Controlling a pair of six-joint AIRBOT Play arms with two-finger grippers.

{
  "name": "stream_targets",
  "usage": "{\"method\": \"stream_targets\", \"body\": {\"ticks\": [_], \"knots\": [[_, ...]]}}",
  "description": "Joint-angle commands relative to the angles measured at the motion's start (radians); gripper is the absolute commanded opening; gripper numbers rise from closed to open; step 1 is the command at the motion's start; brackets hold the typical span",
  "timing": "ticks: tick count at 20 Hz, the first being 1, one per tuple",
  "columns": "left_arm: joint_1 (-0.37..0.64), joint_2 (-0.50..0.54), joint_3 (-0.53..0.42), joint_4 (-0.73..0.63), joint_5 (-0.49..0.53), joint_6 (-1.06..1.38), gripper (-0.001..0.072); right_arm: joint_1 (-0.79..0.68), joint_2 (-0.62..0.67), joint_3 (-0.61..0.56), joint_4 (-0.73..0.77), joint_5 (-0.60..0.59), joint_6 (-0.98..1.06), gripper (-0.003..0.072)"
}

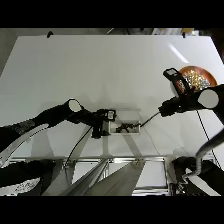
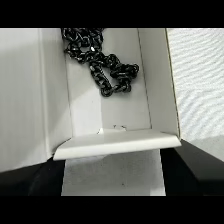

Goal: Fold the box and place the chain.

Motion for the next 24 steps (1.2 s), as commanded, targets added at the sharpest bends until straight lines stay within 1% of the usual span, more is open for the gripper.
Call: {"method": "stream_targets", "body": {"ticks": [1, 2, 3, 4, 5, 13, 15, 18, 20, 24], "knots": [[0.0, 0.001, 0.0, 0.0, 0.0, 0.0, 0.0315, -0.067, -0.119, -0.003, -0.021, -0.05, 0.042, 0.0199], [0.0, 0.001, 0.0, 0.0, 0.0, 0.0, 0.0315, -0.065, -0.156, -0.003, -0.021, -0.062, 0.045, 0.02], [0.0, 0.001, 0.0, 0.0, 0.0, 0.0, 0.0315, -0.06, -0.191, -0.003, -0.026, -0.068, 0.045, 0.0235], [0.0, 0.001, 0.0, 0.0, 0.0, 0.0, 0.0315, -0.053, -0.222, -0.003, -0.032, -0.076, 0.045, 0.0302], [0.0, 0.001, 0.0, 0.0, 0.0, 0.0, 0.0315, -0.047, -0.245, -0.003, -0.033, -0.083, 0.045, 0.0319], [0.0, 0.001, 0.0, 0.0, 0.0, 0.0, 0.0315, 0.026, -0.373, -0.003, -0.051, -0.13, 0.072, 0.0311], [0.0, 0.001, 0.0, 0.0, 0.0, 0.0, 0.0315, 0.048, -0.381, -0.003, -0.056, -0.146, 0.072, 0.0294], [0.0, 0.001, 0.0, 0.0, 0.0, 0.0, 0.0315, 0.053, -0.381, -0.003, -0.082, -0.151, 0.108, 0.0291], [0.0, 0.001, 0.0, 0.0, 0.0, 0.0, 0.0315, 0.053, -0.381, -0.003, -0.108, -0.148, 0.124, 0.0289], [0.0, 0.001, 0.0, 0.0, 0.0, 0.0, 0.0315, 0.053, -0.394, -0.003, -0.107, -0.121, 0.15, 0.0275]]}}
